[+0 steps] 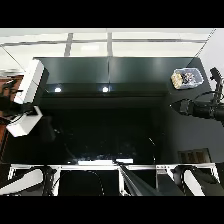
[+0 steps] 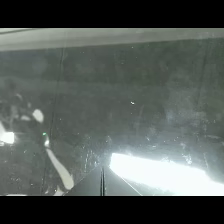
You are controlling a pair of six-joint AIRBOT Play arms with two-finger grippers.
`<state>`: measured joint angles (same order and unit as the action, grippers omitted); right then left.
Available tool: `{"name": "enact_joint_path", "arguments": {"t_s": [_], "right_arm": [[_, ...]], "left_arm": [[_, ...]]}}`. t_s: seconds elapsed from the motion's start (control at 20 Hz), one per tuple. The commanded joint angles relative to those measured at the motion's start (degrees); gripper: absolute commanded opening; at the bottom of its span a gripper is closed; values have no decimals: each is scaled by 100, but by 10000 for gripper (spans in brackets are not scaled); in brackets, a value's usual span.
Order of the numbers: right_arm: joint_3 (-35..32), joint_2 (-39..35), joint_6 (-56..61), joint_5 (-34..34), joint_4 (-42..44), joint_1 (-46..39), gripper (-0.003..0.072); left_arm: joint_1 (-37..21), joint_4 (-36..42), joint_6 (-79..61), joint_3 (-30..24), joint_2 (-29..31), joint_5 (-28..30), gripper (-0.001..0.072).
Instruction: Fold the box and place the chain.
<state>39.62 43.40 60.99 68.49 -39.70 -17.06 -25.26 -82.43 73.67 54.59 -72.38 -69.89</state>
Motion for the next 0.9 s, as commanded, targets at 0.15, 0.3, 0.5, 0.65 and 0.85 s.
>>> {"name": "enact_joint_path", "arguments": {"t_s": [0.15,0.3,0.5,0.65,0.85], "right_arm": [[-2,-2,238,-68,4,-2,13],[-2,-2,509,-116,2,-2,14],[-2,-2,601,-321,2,-2,14],[-2,-2,684,-413,4,-2,14],[-2,-2,765,-452,2,-2,14]], "left_arm": [[-1390,122,-1727,-236,452,710,276],[-1797,881,-2903,-273,407,994,277],[-1825,1587,-3958,-275,225,1231,277],[-1816,1582,-3965,-275,39,1460,277],[-1792,1847,-4052,-275,-192,1692,277]]}}
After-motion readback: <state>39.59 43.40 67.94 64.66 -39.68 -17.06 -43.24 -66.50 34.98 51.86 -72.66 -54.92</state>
